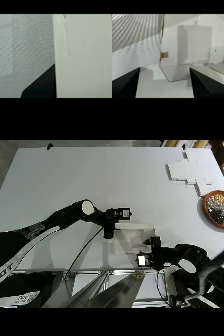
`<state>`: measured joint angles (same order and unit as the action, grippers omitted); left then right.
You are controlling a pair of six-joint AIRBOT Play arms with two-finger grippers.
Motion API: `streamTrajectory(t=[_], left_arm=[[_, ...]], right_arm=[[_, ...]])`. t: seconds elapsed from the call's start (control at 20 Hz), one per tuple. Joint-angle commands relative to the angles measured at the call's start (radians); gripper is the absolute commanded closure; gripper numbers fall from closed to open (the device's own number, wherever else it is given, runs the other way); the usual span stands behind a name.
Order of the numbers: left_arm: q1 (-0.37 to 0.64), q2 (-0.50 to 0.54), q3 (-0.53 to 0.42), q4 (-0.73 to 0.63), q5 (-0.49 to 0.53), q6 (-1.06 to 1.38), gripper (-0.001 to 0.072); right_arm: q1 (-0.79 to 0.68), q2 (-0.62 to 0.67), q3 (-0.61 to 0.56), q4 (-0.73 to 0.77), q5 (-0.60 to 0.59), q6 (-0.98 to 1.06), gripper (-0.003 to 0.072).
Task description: Fold the box and place the chain.
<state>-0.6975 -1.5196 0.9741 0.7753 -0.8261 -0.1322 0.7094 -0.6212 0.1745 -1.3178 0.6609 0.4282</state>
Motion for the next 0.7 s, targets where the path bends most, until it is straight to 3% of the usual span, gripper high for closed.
streamTrajectory(t=[0.0,0.65], left_arm=[[-0.001,0.0,0.0,0.0,-0.001,0.0,0.0701],[-0.002,0.0,0.0,0.0,-0.001,0.0,0.0701]], right_arm=[[0.001,0.002,-0.022,-0.017,-0.148,-0.01,-0.0007],[-0.051,0.021,0.033,0.032,-0.137,-0.011,-0.0004]])
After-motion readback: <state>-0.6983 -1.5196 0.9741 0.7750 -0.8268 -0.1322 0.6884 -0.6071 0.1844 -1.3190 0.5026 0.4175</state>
